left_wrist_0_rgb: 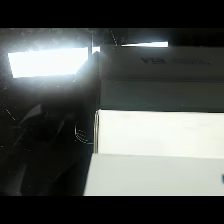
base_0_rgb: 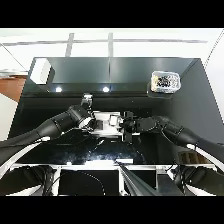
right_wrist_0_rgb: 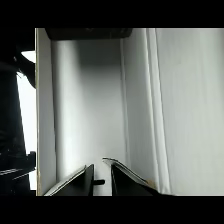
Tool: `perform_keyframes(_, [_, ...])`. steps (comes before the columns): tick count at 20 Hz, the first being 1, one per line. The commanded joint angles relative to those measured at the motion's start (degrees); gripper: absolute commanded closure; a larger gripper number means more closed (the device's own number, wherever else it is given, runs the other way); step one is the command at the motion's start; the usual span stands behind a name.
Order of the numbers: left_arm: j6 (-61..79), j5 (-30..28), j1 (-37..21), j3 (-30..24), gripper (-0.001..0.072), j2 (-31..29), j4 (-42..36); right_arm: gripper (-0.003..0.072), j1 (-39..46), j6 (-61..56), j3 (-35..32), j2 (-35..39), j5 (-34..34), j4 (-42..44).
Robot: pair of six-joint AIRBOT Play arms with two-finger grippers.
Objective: Fold the box and place the chain.
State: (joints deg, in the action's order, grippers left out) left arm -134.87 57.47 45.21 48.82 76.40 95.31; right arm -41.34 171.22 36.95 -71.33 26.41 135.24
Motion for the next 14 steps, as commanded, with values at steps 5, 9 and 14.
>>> perform_keyframes(5, [0.1,0.0,0.0,0.0,0.0682,0.0,0.0,0.0455,-1.6,-1.3,0.2,-1.6,-2.7,0.6])
perform_keyframes(9, [0.1,0.0,0.0,0.0,0.0682,0.0,0.0,0.0552,-1.5,-1.3,0.2,-1.6,-2.4,0.5])
perform_keyframes(14, [0.1,0.0,0.0,0.0,0.0682,0.0,-0.2,0.0665,-0.9,-7.3,0.2,0.6,-2.1,-3.0])
